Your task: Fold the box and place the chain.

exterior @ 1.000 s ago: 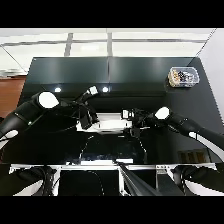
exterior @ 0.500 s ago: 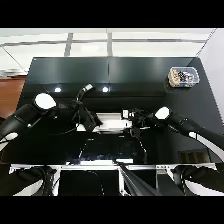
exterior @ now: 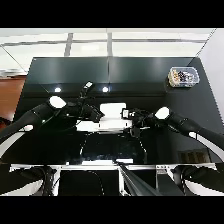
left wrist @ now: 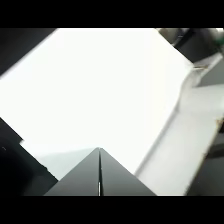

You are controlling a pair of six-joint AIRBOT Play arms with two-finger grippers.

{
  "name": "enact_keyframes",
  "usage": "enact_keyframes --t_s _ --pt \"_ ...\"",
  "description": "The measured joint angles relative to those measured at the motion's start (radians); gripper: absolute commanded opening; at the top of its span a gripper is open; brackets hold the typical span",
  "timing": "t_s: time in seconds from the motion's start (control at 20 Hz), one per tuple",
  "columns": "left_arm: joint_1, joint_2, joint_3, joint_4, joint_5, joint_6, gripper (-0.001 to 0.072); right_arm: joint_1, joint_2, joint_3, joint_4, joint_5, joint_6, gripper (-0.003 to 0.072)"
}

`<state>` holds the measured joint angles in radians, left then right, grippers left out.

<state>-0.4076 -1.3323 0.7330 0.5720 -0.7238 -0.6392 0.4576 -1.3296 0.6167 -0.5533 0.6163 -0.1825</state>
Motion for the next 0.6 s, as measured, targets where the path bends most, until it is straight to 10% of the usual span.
enact_keyframes --t_s 0.3,0.6 --pt "0.009 -0.019 0.020 0.062 -0.020 0.004 0.0024 0.000 0.000 0.000 -0.003 0.000 -0.004 0.0055" --pt "0.085 0.173 0.042 0.148 -0.097 -0.020 0.0024 0.000 0.000 0.000 -0.002 0.000 -0.001 0.0055"
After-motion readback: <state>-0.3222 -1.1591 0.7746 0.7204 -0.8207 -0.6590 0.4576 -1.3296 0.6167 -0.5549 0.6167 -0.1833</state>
